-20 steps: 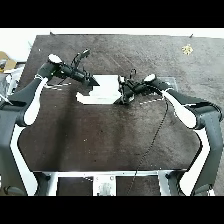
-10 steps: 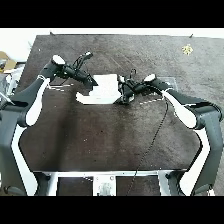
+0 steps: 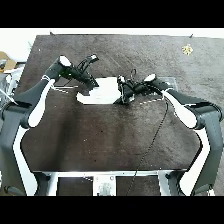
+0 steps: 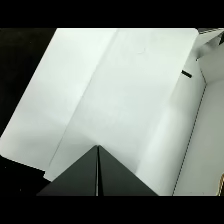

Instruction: Fold the box and place the chain.

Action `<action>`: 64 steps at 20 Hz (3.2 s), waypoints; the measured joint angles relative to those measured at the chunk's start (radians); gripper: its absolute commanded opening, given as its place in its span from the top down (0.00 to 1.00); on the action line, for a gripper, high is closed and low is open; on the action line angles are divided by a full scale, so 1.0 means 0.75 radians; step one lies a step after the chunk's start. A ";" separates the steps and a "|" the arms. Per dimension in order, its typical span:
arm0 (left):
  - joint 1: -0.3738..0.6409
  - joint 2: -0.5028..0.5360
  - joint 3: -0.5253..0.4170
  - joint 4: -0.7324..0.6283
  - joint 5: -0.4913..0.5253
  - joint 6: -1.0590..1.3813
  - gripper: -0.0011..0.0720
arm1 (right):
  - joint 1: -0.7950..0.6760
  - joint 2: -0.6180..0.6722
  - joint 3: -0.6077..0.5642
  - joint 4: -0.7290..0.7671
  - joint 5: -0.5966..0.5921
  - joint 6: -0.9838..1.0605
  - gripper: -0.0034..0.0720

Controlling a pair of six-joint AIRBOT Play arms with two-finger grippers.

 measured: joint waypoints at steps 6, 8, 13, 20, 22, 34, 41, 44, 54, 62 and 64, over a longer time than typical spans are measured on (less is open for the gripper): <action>0.026 0.114 0.002 -0.045 -0.019 0.020 0.97 | 0.002 0.000 0.000 -0.003 -0.001 -0.005 0.33; 0.063 0.181 0.002 -0.072 -0.060 0.025 0.97 | 0.002 0.000 0.000 -0.003 -0.001 -0.004 0.34; 0.111 0.289 -0.008 -0.045 -0.297 0.074 0.98 | 0.002 0.000 0.000 -0.002 -0.001 -0.003 0.33; 0.123 0.314 -0.286 0.104 -0.276 0.260 0.01 | 0.002 0.000 0.000 -0.002 -0.001 -0.003 0.34; 0.123 0.317 -0.372 0.104 -0.229 0.331 0.01 | 0.002 0.000 0.000 -0.001 -0.001 -0.003 0.33; 0.035 0.315 -0.481 0.151 0.007 0.607 0.09 | 0.002 0.000 0.000 -0.001 0.000 -0.002 0.33; 0.021 0.315 -0.482 0.193 0.039 0.568 0.33 | 0.002 0.000 0.000 0.000 -0.001 -0.002 0.34; 0.019 0.311 -0.482 0.196 0.050 0.561 0.70 | 0.002 0.000 0.000 -0.001 -0.001 -0.002 0.34; 0.019 0.306 -0.483 0.149 0.068 0.559 0.86 | 0.002 0.000 0.000 -0.001 -0.001 -0.002 0.33; 0.020 0.304 -0.556 0.010 0.100 0.611 0.66 | 0.001 0.000 0.000 -0.002 0.000 -0.002 0.34; 0.020 0.304 -0.577 -0.042 0.117 0.651 0.66 | 0.001 0.000 0.000 -0.002 0.001 -0.002 0.33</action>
